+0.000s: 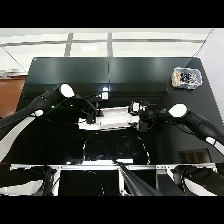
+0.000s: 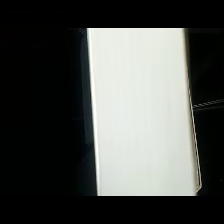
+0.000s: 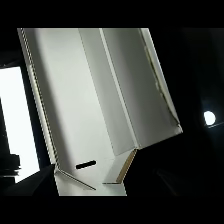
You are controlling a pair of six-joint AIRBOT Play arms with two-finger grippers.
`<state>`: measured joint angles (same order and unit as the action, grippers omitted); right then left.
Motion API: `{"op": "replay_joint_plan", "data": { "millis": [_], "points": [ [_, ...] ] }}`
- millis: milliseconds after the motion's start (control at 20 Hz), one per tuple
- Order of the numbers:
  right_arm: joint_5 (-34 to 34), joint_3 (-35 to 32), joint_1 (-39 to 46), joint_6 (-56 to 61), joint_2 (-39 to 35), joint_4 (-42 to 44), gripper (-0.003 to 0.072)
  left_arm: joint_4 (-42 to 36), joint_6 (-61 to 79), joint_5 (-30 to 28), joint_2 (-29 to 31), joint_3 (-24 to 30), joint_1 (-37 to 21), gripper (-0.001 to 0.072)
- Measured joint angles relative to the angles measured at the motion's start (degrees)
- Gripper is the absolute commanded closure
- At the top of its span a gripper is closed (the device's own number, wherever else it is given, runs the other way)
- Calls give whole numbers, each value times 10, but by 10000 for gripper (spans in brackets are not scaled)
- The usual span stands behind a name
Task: Fold the box and place the chain.
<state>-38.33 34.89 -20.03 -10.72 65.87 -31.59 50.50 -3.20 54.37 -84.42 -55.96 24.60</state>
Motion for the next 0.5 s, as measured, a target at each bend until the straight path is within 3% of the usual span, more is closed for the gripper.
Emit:
{"op": "replay_joint_plan", "data": {
  "millis": [500],
  "points": [
    [-35,29,9,-84,75,89,-19,0,0,0,0,0,0,685]
  ]
}}
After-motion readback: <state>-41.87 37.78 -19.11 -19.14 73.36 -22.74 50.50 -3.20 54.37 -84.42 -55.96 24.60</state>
